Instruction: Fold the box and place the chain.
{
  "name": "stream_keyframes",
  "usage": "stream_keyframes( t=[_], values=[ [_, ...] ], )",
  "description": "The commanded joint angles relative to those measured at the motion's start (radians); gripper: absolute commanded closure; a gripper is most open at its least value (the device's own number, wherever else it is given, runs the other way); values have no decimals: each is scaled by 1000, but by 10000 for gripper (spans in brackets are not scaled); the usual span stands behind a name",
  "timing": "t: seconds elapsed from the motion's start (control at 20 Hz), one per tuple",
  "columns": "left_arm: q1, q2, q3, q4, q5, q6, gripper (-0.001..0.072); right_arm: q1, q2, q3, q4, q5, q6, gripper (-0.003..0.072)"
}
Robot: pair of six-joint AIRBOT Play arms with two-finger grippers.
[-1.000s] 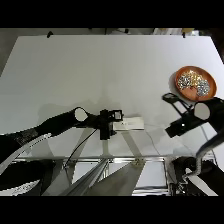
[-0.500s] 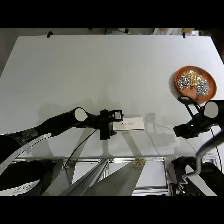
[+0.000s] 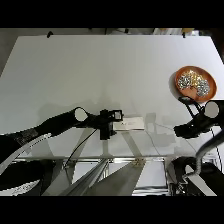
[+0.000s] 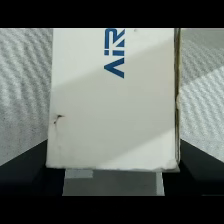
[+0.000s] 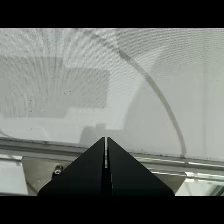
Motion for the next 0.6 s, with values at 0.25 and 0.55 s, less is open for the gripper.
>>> stream_keyframes(
  t=[0.25,0.55],
  values=[
    [0,1,0,0,0,0,458,-1,1,0,0,0,0,667],
    [0,1,0,-47,-6,0,458,-1,1,0,0,0,0,667]
  ],
)
